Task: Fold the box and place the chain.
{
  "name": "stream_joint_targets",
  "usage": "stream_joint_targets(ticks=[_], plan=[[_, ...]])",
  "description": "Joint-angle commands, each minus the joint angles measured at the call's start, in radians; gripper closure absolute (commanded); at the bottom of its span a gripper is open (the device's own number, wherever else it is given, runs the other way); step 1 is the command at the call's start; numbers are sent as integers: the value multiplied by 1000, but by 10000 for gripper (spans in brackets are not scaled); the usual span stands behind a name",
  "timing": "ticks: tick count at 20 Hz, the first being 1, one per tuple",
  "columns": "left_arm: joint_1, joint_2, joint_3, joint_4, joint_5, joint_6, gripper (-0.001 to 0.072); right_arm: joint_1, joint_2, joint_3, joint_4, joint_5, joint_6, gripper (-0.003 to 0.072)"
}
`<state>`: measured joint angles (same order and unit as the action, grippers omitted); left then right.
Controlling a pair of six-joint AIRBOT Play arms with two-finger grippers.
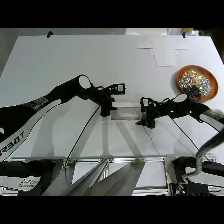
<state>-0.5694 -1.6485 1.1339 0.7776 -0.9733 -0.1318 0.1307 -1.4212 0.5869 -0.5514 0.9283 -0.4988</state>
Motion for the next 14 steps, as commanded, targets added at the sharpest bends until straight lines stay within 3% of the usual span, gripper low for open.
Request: stream_joint_targets(ticks=[1,2,14], plan=[[0,0,0,0,0,0,699,0,0,1,-7,2,1,246],[0,0,0,0,0,0,699,0,0,1,-18,3,1,282],[0,0,0,0,0,0,699,0,0,1,-28,29,1,275]])
